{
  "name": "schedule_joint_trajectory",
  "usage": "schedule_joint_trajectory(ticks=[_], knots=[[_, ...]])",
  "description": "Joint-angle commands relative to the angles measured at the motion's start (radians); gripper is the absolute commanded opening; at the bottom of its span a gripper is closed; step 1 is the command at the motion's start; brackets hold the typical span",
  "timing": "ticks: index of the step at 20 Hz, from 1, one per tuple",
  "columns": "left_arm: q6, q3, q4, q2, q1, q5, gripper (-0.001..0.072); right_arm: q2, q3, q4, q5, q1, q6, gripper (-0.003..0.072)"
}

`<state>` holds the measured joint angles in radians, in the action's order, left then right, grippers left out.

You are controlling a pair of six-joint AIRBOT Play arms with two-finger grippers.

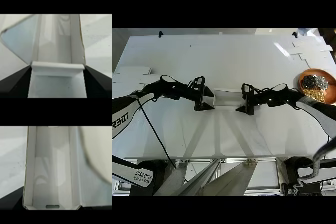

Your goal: Fold the box and place the chain.

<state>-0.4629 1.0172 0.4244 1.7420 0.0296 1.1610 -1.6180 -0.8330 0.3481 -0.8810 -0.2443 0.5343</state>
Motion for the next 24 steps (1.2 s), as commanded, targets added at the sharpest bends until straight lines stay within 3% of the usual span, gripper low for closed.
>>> schedule_joint_trajectory(ticks=[1, 24], knots=[[0.018, 0.001, 0.02, -0.003, -0.001, -0.021, 0.0693, 0.0, 0.0, 0.006, 0.002, 0.0, -0.003, 0.0494], [0.028, 0.001, 0.038, -0.008, 0.064, -0.101, 0.0692, 0.0, 0.0, 0.006, 0.002, 0.0, -0.003, 0.0494]])
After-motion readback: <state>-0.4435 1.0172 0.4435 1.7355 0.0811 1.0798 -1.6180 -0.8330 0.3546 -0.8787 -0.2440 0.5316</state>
